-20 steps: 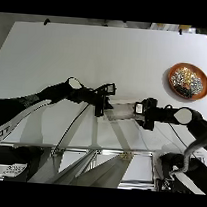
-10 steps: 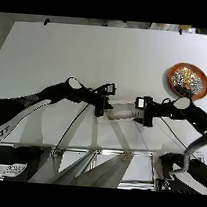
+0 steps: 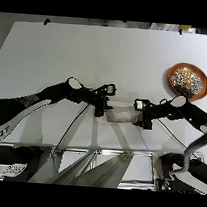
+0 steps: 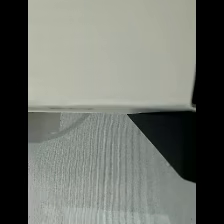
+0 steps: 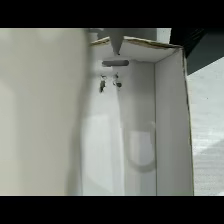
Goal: Fold the box and place the chain.
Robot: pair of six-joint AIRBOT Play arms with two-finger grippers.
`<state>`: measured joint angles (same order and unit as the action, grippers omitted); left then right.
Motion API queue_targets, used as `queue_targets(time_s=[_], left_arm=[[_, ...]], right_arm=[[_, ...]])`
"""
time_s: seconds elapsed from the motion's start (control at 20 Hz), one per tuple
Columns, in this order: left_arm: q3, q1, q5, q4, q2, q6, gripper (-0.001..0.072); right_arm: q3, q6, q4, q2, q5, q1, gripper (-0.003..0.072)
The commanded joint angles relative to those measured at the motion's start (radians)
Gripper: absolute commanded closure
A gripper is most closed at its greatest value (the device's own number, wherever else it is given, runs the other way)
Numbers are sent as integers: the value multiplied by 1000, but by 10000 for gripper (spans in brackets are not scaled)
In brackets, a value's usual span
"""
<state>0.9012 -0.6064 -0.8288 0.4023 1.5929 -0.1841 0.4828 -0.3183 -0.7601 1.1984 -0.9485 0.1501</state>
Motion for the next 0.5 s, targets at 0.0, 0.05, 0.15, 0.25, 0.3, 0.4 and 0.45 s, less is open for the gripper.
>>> queue_targets(time_s=[0.0, 0.05, 0.15, 0.25, 0.3, 0.4, 0.45], left_arm=[[0, 0, 2, -2, 0, 1, 700], [0, 0, 2, -2, 0, 2, 700], [0, 0, 2, -2, 0, 2, 700], [0, 0, 2, -2, 0, 2, 700], [0, 0, 2, -2, 0, 2, 700], [0, 0, 2, -2, 0, 2, 700], [0, 0, 2, -2, 0, 1, 700]], right_arm=[[-16, 26, -31, 4, 41, -1, 120], [-16, 26, -28, 4, 50, -1, 123], [-16, 26, -25, 4, 60, -1, 169], [-16, 26, -26, 4, 75, -1, 200], [-16, 26, -29, 4, 75, -1, 258], [-16, 26, -30, 4, 75, -1, 258], [-16, 26, -30, 4, 74, -1, 258]])
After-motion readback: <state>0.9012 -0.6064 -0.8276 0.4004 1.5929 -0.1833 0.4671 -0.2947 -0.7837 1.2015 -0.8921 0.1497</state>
